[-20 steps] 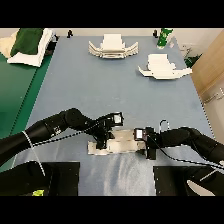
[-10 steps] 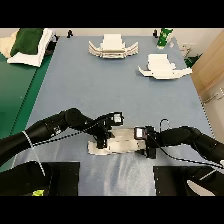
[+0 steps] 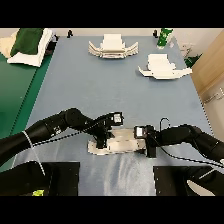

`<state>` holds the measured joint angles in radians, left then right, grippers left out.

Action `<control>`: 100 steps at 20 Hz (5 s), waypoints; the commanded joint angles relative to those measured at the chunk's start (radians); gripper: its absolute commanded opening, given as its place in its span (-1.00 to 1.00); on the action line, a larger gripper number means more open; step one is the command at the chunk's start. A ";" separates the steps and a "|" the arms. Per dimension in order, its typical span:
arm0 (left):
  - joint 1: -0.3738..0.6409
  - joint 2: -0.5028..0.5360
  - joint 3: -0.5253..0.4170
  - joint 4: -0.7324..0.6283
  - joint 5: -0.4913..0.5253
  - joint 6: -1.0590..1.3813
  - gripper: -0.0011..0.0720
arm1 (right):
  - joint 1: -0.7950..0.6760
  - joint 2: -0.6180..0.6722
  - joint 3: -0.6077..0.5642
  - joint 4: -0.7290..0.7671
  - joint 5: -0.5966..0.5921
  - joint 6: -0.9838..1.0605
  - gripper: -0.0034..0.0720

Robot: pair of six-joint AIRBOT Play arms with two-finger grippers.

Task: Fold the box.

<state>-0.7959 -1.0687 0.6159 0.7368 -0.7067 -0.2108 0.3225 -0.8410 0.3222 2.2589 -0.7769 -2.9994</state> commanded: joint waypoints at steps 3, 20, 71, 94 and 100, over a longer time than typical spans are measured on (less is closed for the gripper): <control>0.000 0.001 0.000 0.000 -0.001 0.000 -0.93 | 0.037 -0.001 0.001 0.017 -0.028 -0.003 0.89; 0.000 0.001 0.000 0.000 -0.001 0.000 -0.93 | -0.084 0.048 0.015 0.000 -0.076 0.023 0.89; 0.000 0.001 0.000 0.000 -0.001 0.000 -0.93 | 0.060 -0.019 -0.027 0.001 0.015 -0.003 0.60; 0.000 0.001 0.000 0.000 -0.001 0.000 -0.93 | 0.057 -0.004 -0.031 -0.012 0.044 0.071 0.51; 0.000 0.000 0.000 0.000 -0.001 0.000 -0.93 | 0.057 -0.004 -0.030 -0.021 0.043 0.071 0.50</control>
<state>-0.7963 -1.0687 0.6159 0.7364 -0.7071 -0.2108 0.3805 -0.8459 0.2913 2.2425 -0.7368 -2.9299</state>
